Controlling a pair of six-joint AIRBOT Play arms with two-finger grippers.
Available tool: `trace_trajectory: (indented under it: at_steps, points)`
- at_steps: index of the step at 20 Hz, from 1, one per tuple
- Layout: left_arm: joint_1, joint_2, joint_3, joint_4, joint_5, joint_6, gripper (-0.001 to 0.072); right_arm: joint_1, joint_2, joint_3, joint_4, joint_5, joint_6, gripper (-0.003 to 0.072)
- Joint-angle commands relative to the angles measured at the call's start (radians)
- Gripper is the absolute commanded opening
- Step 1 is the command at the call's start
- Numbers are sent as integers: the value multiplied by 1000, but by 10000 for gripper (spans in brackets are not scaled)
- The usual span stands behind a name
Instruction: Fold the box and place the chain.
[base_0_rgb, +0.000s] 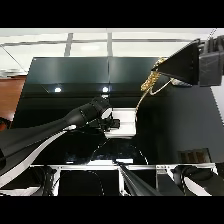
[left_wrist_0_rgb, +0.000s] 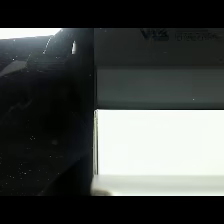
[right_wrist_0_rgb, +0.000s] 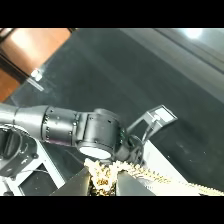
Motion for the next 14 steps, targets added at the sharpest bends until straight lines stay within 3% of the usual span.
trace_trajectory:
  at_steps: [1, 14]
  points:
    - [-1, 0, 0, 0, 0, 0, 33, 23, -3, -14, 5, -58, 0, 18]
    - [-1, 0, 0, 0, 0, 0, 33, 23, -3, -14, 53, -83, 0, 19]
